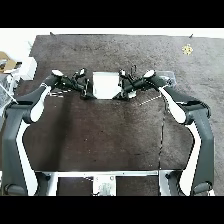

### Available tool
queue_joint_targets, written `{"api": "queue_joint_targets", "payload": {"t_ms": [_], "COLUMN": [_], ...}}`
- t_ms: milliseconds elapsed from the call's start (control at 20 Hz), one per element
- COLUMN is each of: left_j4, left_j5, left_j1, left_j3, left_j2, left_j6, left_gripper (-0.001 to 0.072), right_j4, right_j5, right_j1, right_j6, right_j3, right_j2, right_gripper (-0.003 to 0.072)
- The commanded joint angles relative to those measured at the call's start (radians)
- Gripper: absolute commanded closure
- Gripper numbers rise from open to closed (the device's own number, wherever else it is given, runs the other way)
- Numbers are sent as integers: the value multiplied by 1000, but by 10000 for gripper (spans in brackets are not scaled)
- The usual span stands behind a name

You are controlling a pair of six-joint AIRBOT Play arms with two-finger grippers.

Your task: Fold the box and place the chain.

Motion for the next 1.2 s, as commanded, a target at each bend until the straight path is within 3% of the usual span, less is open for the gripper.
{"api": "queue_joint_targets", "payload": {"t_ms": [0,1150], "left_j4": [-17,-22], "left_j5": [27,54], "left_j1": [-10,-24], "left_j3": [0,0], "left_j2": [-6,-21], "left_j6": [1,-11], "left_gripper": [-11,-2], "right_j4": [1,1], "right_j5": [0,0], "right_j1": [0,0], "right_j6": [1,1], "right_j3": [0,0], "right_j2": [-1,-1], "right_gripper": [302,302]}}
